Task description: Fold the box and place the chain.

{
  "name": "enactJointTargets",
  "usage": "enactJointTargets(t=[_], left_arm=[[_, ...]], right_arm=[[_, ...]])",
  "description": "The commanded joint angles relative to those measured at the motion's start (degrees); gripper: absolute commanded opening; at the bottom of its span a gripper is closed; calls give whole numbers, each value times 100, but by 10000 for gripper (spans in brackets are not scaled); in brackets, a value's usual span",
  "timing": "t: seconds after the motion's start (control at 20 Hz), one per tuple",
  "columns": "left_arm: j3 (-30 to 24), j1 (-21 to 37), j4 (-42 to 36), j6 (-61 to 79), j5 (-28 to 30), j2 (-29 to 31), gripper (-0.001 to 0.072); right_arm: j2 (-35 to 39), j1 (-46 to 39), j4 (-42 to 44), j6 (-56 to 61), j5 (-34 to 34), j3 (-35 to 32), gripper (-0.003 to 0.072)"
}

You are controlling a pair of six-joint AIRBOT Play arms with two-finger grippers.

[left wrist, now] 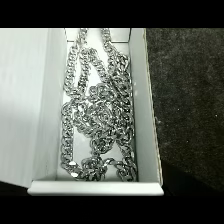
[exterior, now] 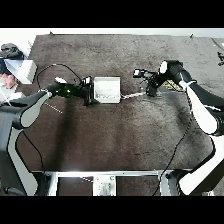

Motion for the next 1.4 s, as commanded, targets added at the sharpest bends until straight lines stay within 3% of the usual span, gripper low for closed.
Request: enactJointTargets(t=[0.0, 0.1, 0.45, 0.8, 1.1, 1.35], left_arm=[[0, 0, 2, 0, 0, 0, 366], [0, 0, 2, 0, 0, 2, 366], [0, 0, 2, 0, 0, 0, 366], [0, 0, 2, 0, 0, 0, 366], [0, 0, 2, 0, 0, 0, 366], [0, 0, 2, 0, 0, 0, 366]], right_arm=[[-188, 50, 9, -125, -72, 57, 324], [-229, 72, 149, -264, -214, 52, 322], [-162, 79, 330, -352, 76, 55, -22], [953, 271, 1821, -358, 249, 55, -23], [1665, 997, 2234, -356, -63, 55, -23], [1818, 1596, 2275, -354, -501, 55, -23]])
